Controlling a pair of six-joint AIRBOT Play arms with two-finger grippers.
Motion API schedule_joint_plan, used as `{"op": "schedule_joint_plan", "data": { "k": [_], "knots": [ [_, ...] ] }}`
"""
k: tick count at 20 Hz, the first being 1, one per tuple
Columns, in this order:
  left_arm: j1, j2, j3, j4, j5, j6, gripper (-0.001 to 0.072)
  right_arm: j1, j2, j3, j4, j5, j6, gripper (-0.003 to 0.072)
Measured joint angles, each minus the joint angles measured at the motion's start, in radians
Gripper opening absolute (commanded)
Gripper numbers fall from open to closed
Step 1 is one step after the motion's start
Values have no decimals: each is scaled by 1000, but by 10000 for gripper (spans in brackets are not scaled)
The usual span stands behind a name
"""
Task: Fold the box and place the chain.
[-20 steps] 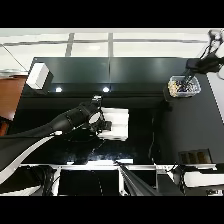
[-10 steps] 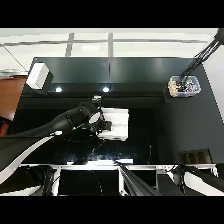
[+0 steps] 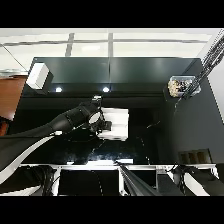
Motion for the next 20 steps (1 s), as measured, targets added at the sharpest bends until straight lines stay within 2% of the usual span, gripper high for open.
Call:
{"op": "schedule_joint_plan", "data": {
  "k": [9,13,20],
  "knots": [
    [0,0,0,3,0,0,30,263,24,-23,47,181,-16,20],
    [0,0,0,6,0,0,30,325,25,-36,103,201,-18,20],
    [-1,0,0,14,0,0,29,348,25,-41,242,201,-23,20]
  ]
}}
